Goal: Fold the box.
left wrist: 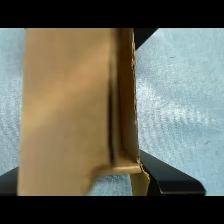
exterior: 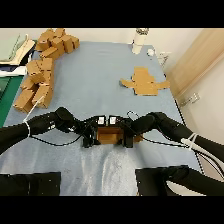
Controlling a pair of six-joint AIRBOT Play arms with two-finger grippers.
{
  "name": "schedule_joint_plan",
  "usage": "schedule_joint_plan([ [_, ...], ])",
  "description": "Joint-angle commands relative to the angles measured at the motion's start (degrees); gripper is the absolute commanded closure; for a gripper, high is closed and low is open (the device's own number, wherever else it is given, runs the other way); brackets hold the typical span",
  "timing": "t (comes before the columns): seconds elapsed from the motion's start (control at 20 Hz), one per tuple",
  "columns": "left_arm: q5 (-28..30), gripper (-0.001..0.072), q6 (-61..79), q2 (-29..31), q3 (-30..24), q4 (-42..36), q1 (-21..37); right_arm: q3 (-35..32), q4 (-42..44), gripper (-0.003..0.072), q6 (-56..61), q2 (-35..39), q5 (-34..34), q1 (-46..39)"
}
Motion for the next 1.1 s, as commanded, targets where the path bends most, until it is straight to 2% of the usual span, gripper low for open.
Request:
schedule_joint_plan([
  [0.0,0.2,0.0181,0.1,0.0,0.0,0.1,0.0,0.0,-8.7,-0.0031,8.0,5.6,-4.1,-0.4],
  [0.15,0.2,0.0182,0.1,0.0,0.0,0.1,0.0,0.0,-13.6,-0.0027,15.2,10.9,-9.6,-0.4],
  [0.3,0.2,0.0181,0.1,0.0,0.0,0.1,0.0,0.0,-13.2,-0.0016,25.9,15.5,-12.9,-0.4],
  [0.45,0.2,0.0181,0.1,0.0,0.0,0.1,0.0,0.0,-10.0,-0.0013,42.3,18.4,-12.4,-0.4],
  [0.65,0.2,0.0181,0.1,0.0,0.0,0.1,0.0,-0.1,-3.3,-0.0013,64.8,18.1,-12.3,-0.4],
  [0.75,0.2,0.0182,0.1,0.0,0.0,0.1,0.0,-0.1,0.9,-0.0013,68.3,18.0,-12.2,-0.4],
  [0.85,0.2,0.0181,0.1,0.0,0.0,0.1,0.0,-0.1,1.3,-0.0013,68.8,18.1,-10.6,-0.4],
  [1.0,0.2,0.0182,0.1,0.0,0.0,0.1,0.0,-0.1,2.8,-0.0010,81.7,18.0,-6.6,-0.4],
  [1.05,0.2,0.0182,0.1,0.0,0.0,0.1,0.0,-0.1,4.5,0.0050,83.9,18.0,-5.9,-0.3],
])
